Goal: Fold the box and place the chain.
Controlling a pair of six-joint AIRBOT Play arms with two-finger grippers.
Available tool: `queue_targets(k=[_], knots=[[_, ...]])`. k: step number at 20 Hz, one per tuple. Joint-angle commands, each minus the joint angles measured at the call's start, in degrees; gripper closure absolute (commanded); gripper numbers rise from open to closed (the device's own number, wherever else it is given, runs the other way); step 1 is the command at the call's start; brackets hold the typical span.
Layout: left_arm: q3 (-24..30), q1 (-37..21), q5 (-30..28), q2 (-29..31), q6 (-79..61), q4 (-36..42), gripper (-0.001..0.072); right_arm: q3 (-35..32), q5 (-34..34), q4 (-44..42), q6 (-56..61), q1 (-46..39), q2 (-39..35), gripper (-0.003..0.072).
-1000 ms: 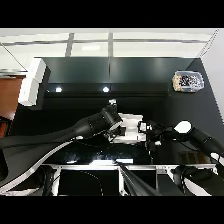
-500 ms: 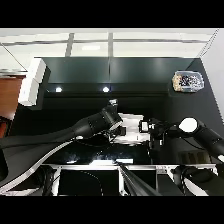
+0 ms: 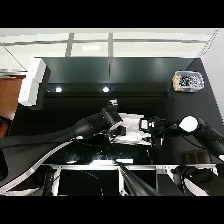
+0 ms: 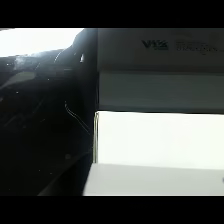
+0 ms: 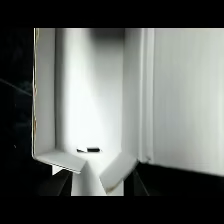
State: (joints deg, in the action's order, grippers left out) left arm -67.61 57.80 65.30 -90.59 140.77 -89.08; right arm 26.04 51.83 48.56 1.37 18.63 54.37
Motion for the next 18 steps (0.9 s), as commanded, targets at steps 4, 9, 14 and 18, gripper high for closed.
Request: queue_targets(k=[4, 9, 14, 18], knots=[[0.00, -0.04, -0.52, -0.04, 0.02, -0.04, 0.0683, 0.07, -0.63, -2.03, 5.55, 3.87, 2.73, 0.0514], [0.00, -0.04, -0.52, -0.04, 0.02, -0.02, 0.0683, 0.07, -0.61, -3.54, 5.75, 3.87, 2.73, 0.0554], [0.00, -0.04, -0.50, -0.04, 0.02, -0.02, 0.0683, 0.07, -0.59, -5.09, 5.75, 3.87, 2.73, 0.0553], [0.00, -0.04, -0.50, -0.04, 0.02, 0.00, 0.0683, 0.07, -1.22, -5.42, 5.75, 3.87, 2.73, 0.0398]])
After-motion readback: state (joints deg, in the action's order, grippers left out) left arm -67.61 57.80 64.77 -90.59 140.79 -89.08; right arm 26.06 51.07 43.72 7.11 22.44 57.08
